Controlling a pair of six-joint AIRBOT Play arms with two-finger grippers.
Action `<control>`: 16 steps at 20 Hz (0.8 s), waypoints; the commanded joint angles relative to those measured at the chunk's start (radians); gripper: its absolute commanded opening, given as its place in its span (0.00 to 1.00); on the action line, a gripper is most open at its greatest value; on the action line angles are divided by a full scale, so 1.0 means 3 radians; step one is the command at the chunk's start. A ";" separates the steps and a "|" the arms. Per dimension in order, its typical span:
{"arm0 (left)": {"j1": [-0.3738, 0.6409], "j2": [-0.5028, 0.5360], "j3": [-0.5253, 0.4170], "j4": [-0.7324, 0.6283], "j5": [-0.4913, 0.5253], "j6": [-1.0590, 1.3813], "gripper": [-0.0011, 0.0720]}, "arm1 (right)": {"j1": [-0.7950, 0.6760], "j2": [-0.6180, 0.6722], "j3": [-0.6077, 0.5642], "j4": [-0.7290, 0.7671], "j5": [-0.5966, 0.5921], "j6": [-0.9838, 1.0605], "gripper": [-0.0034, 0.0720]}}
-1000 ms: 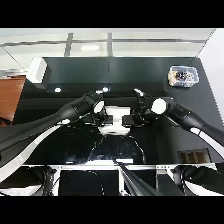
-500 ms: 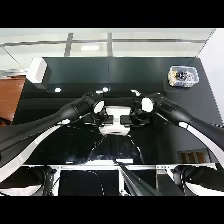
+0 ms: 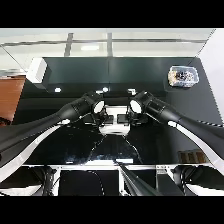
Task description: Fold the box and place the chain.
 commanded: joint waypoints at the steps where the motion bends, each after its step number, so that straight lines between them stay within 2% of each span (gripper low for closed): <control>1: 0.0004 0.0000 0.0000 0.0001 -0.0006 0.0001 0.05 | 0.0041 -0.0065 0.0024 -0.0029 0.0061 0.0126 0.37; 5: 0.0017 0.0000 0.0000 0.0001 -0.0008 0.0001 0.05 | 0.0038 -0.0107 0.0024 0.0010 0.0092 0.0126 0.37; 6: 0.0017 0.0000 0.0000 0.0000 -0.0005 0.0001 0.05 | 0.0037 -0.0112 0.0025 0.0047 0.0085 0.0123 0.19; 7: 0.0017 0.0000 0.0000 0.0000 -0.0004 0.0001 0.05 | 0.0037 -0.0117 0.0025 0.0048 0.0079 0.0123 0.06; 11: 0.0017 0.0000 0.0000 0.0000 -0.0005 0.0001 0.05 | 0.0037 -0.0122 0.0025 0.0031 0.0050 0.0125 0.07; 12: 0.0017 0.0000 0.0000 0.0000 -0.0006 0.0001 0.05 | 0.0037 -0.0122 0.0032 0.0033 0.0041 0.0125 0.29; 13: 0.0017 0.0000 0.0000 0.0000 -0.0006 0.0001 0.05 | 0.0037 -0.0121 0.0032 0.0042 0.0037 0.0125 0.33; 14: 0.0017 0.0000 0.0000 -0.0001 -0.0006 0.0001 0.05 | 0.0037 -0.0121 0.0032 0.0042 0.0042 0.0125 0.33; 16: 0.0017 0.0000 0.0000 0.0000 -0.0006 0.0001 0.05 | 0.0038 -0.0121 0.0032 0.0041 0.0042 0.0125 0.07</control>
